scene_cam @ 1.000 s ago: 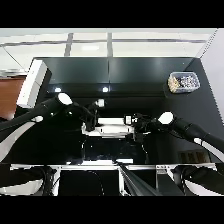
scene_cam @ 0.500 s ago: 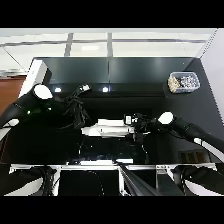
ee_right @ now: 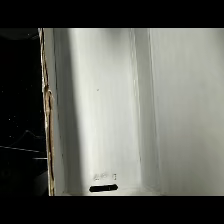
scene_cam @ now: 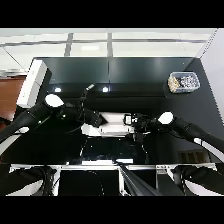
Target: Fold the box and place the chain.
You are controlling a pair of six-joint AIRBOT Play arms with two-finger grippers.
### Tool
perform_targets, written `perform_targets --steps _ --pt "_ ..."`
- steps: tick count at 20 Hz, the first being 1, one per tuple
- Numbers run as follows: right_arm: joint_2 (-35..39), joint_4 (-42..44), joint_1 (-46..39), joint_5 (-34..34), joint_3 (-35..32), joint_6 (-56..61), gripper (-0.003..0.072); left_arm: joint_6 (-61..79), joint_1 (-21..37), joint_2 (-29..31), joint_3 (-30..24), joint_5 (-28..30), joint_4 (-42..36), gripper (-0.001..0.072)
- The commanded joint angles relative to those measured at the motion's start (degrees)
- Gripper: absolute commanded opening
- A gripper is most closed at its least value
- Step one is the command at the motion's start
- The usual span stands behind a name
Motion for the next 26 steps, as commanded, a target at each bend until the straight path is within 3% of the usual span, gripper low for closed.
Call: perform_targets --steps 1,6,9,11,13,16,19,22,23,24,25,26 --pt "0.0 0.0 0.0 0.1 0.0 0.0 0.0015 0.3 -0.7 -1.6 -0.3 15.5 -0.8 0.0025" --pt "0.0 0.0 0.0 0.1 0.0 0.0 0.0015 -1.1 -0.8 -8.8 -0.3 10.0 1.7 0.0024" --pt "0.0 0.0 0.0 0.0 0.0 0.0 0.0015 -2.4 -0.7 -9.0 -0.2 9.6 1.8 0.0024" --pt "0.0 0.0 0.0 0.0 0.0 0.0 0.0015 -3.4 0.4 -7.7 1.3 6.0 5.9 0.0023" --pt "0.0 0.0 0.0 0.0 0.0 0.0 0.0015 -7.6 1.7 -4.3 4.0 3.4 12.0 0.0022" --pt "0.0 0.0 0.0 0.0 0.0 0.0 0.0015 -10.8 3.9 5.8 6.3 3.1 18.3 0.0023" --pt "0.0 0.0 0.0 0.0 0.0 0.0 0.0015 2.4 5.0 16.2 2.4 2.9 19.1 0.0025" --pt "0.0 0.0 0.0 0.0 0.0 0.0 0.0015 20.6 5.0 20.3 -4.6 2.4 19.1 0.0030" --pt "0.0 0.0 0.0 0.0 0.0 0.0 0.0015 26.4 4.9 20.1 -6.8 2.8 19.1 0.0201" --pt "0.0 0.0 0.0 0.0 0.0 0.0 0.0015 34.8 4.6 19.7 -8.7 4.1 19.1 0.0669" --pt "0.0 0.0 0.0 0.0 0.0 0.0 0.0015 39.5 4.2 19.1 -10.0 4.7 19.8 0.0713" --pt "0.0 0.0 0.0 0.0 0.0 0.0 0.0015 42.4 3.7 17.9 -10.4 4.3 20.2 0.0712"
